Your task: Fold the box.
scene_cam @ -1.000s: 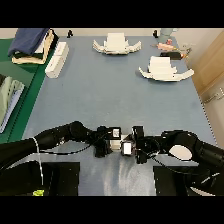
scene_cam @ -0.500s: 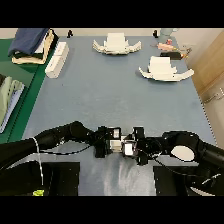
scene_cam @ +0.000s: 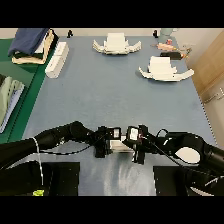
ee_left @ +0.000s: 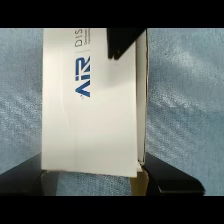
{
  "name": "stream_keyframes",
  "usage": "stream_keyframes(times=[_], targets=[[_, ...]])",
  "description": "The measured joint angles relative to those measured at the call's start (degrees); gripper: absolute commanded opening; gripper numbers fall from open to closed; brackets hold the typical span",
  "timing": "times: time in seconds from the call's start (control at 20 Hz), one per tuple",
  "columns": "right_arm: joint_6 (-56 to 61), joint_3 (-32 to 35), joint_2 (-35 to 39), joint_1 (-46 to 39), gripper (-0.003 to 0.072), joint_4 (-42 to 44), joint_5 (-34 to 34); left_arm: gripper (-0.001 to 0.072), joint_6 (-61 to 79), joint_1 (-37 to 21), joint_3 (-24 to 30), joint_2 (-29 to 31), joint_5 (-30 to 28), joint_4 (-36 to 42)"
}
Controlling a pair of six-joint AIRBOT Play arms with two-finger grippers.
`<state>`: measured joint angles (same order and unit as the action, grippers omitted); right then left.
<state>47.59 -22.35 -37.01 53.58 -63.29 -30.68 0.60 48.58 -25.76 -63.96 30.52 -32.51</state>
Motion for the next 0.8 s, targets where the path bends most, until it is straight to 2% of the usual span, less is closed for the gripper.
stream_keyframes(times=[0.3,0.8], targets=[[4.63,6.54,0.00,0.13,0.0002,12.76,9.97,0.0406,0.00,0.00,0.00,0.00,-0.02,0.00],[5.33,11.23,-0.22,0.11,0.0002,18.45,12.33,0.0406,-0.02,0.00,0.00,0.00,-0.07,-0.02]])
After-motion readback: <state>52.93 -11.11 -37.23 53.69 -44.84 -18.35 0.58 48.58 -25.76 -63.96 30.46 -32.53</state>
